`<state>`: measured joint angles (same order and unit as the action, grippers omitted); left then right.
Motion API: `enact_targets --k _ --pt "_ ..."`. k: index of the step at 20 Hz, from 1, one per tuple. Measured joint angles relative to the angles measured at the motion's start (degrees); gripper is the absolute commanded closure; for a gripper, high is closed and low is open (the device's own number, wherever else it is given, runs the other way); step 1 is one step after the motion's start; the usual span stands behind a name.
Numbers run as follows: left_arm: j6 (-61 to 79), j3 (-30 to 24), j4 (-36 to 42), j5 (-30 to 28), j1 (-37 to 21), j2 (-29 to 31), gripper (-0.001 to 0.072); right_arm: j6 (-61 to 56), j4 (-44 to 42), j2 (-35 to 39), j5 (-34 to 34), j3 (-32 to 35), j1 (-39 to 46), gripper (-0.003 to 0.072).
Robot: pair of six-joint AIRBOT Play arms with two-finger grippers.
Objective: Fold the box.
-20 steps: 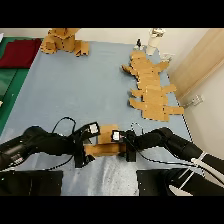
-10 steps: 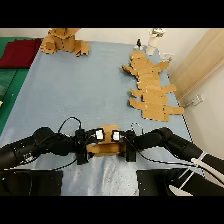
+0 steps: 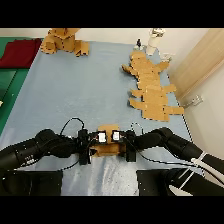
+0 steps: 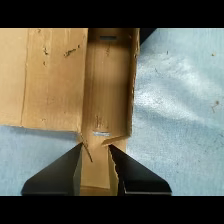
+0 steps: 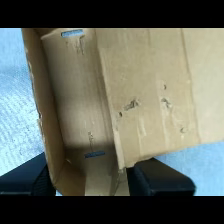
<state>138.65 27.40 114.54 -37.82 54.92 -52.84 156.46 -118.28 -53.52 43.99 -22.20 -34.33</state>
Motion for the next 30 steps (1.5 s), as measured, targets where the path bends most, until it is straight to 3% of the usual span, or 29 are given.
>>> enact_targets --k 1,2,17,18,19,20,21,22,25,26,27,28,30 --pt "0.0 0.0 0.3 0.3 0.0 -0.2 0.0585 0.0 0.0 0.0 0.0 0.0 0.0 0.0213" --pt "0.0 0.0 0.7 0.6 0.0 -0.4 0.0602 0.0 0.0 0.0 0.0 0.0 0.0 0.0213" --pt "-0.2 0.8 2.5 1.5 -0.1 -0.8 0.0592 0.0 0.0 0.0 0.0 0.0 0.0 0.0213" --pt "-0.3 1.0 2.4 1.6 -0.1 -0.7 0.0579 0.0 0.0 0.0 0.0 0.0 0.0 0.0213" --pt "-0.4 1.1 2.3 1.6 -0.1 -0.7 0.0368 0.0 0.0 0.0 0.0 0.0 0.0 0.0213" --pt "-0.4 1.2 2.3 1.7 -0.1 -0.7 0.0311 0.0 0.0 0.0 0.0 0.0 0.0 0.0213" --pt "-0.7 1.3 2.5 2.0 -0.1 -0.7 0.0443 0.0 0.0 0.0 0.0 0.0 0.0 0.0213" --pt "-0.9 1.4 2.3 2.0 -0.1 -0.7 0.0492 0.0 0.0 0.0 0.0 0.0 0.0 0.0213" --pt "-1.9 1.4 2.3 2.2 -0.2 -0.7 0.0491 0.0 0.0 0.0 0.0 0.0 0.0 0.0213" --pt "-2.2 1.5 2.3 2.1 -0.3 -0.7 0.0469 0.0 0.0 0.0 0.0 0.0 0.0 0.0213" --pt "-2.4 1.5 2.1 1.9 -0.3 -0.7 0.0371 0.0 0.0 0.0 0.0 0.0 0.0 0.0213" --pt "-2.7 1.5 1.6 1.5 -0.5 -0.7 0.0335 0.0 0.0 0.0 0.0 0.0 0.0 0.0213" --pt "-3.1 1.5 0.7 0.4 -1.4 -0.7 0.0335 0.0 0.0 0.0 0.0 0.0 0.0 0.0213"
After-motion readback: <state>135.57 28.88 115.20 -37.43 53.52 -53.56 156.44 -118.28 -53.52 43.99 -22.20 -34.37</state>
